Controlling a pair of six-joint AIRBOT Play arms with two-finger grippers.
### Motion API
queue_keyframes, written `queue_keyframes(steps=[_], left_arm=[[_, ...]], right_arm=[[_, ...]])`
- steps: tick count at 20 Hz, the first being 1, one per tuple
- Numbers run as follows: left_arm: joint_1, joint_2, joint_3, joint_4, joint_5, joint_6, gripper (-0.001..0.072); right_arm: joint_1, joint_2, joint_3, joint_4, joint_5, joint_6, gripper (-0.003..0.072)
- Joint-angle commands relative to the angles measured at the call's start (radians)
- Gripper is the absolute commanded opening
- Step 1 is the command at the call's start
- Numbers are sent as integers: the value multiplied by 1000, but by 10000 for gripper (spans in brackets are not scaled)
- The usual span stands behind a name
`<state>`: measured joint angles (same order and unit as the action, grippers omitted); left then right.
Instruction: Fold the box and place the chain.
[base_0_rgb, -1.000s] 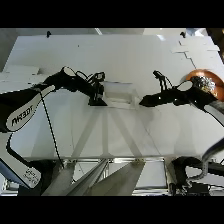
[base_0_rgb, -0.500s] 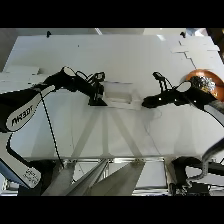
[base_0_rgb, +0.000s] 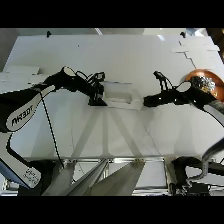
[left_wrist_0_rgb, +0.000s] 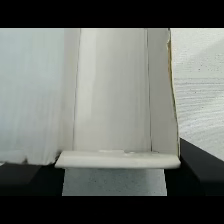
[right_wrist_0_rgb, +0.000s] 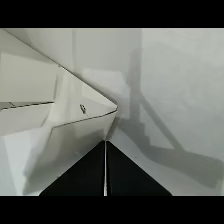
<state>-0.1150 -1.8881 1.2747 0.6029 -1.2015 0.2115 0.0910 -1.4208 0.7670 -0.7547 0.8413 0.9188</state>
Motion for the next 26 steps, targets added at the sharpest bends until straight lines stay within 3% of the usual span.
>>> queue_keyframes(steps=[1,5,10,26], left_arm=[[1,0,0,0,0,0,316],[1,0,0,0,0,0,316],[1,0,0,0,0,0,316],[1,0,0,0,0,0,316]], right_arm=[[1,-1,0,55,6,-37,5],[1,0,0,28,8,-30,4],[1,0,0,-140,-16,79,4],[51,-55,0,14,-11,-4,4]])
